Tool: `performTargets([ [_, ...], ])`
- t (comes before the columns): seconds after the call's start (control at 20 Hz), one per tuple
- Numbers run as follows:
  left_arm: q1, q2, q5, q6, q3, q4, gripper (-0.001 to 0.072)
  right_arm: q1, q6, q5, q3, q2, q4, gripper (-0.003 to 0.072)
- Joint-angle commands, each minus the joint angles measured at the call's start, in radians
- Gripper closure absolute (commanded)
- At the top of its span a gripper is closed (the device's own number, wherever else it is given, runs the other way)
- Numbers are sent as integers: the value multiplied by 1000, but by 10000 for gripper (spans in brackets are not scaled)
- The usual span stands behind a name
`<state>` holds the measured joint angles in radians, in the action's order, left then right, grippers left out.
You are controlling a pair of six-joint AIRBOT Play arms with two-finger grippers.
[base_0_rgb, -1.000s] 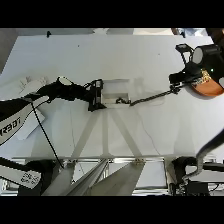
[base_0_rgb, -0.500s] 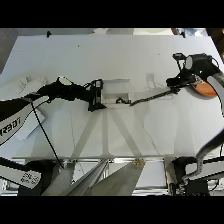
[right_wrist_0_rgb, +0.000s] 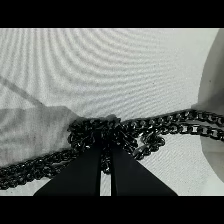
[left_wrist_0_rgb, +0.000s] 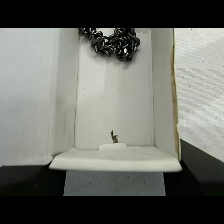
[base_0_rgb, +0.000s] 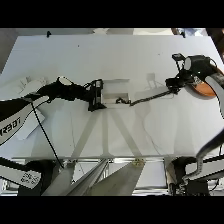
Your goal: Fold the box and place the chain.
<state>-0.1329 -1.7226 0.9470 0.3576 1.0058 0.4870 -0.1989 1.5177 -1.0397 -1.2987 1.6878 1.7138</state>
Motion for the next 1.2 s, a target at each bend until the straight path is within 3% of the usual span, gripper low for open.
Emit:
performTargets([
  [0.0,0,0,0,0,0,0,494,0,0,-32,0,-4,-18,668],
  [0.45,0,0,0,0,0,0,494,0,-95,-24,0,-199,-40,669],
  [0.8,0,0,0,0,0,0,494,13,-318,-135,0,-357,-356,670],
  [1.15,0,0,0,0,0,0,494,257,-345,-187,0,-413,-360,670],
])
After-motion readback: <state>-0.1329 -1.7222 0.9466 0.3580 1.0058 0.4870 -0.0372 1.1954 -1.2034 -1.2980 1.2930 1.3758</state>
